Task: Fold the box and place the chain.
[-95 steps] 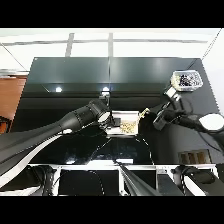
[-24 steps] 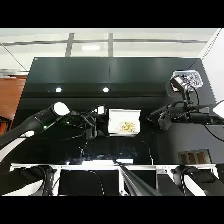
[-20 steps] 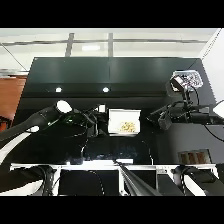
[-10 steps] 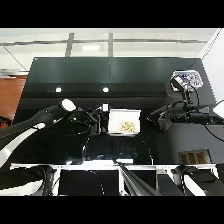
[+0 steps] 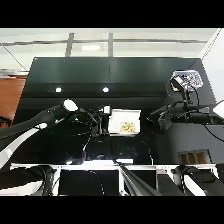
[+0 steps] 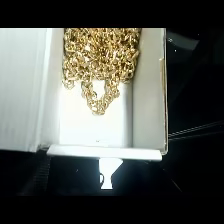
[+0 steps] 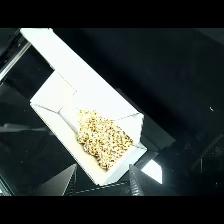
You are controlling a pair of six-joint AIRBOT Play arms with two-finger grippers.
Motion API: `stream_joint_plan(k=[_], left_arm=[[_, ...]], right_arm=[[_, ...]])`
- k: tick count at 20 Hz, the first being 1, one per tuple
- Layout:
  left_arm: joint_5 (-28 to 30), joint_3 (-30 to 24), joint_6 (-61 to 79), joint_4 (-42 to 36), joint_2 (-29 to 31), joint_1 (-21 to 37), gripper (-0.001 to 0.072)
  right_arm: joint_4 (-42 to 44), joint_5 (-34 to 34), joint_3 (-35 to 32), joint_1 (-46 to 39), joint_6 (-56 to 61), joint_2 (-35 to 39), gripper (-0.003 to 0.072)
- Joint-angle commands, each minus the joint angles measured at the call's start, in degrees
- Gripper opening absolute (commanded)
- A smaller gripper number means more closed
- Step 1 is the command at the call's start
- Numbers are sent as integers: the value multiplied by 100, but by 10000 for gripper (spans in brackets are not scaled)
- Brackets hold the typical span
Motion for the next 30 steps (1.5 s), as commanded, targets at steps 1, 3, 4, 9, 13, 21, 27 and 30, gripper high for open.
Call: stream_joint_plan(k=[1,3,4,9,13,21,27,30], left_arm=[[81,4,114,-94,-20,-83,711],[79,20,114,-98,-37,-94,711],[79,31,111,-120,-42,-94,710],[76,37,111,-114,-39,-94,396],[79,37,109,-114,-39,-92,332],[81,37,116,-114,-39,-92,332],[81,37,114,-116,-39,-92,332],[81,37,114,-116,-39,-92,332]], right_arm=[[2,2,7,2,2,2,372],[2,2,7,2,2,2,373],[2,2,7,2,2,2,372],[0,-15,7,2,2,0,372],[2,-319,-61,24,256,-9,373],[629,-2721,24,1158,780,-1141,703],[-118,-1650,109,1379,-1491,-1493,702],[-715,-1025,315,1364,-2170,-1390,702]])
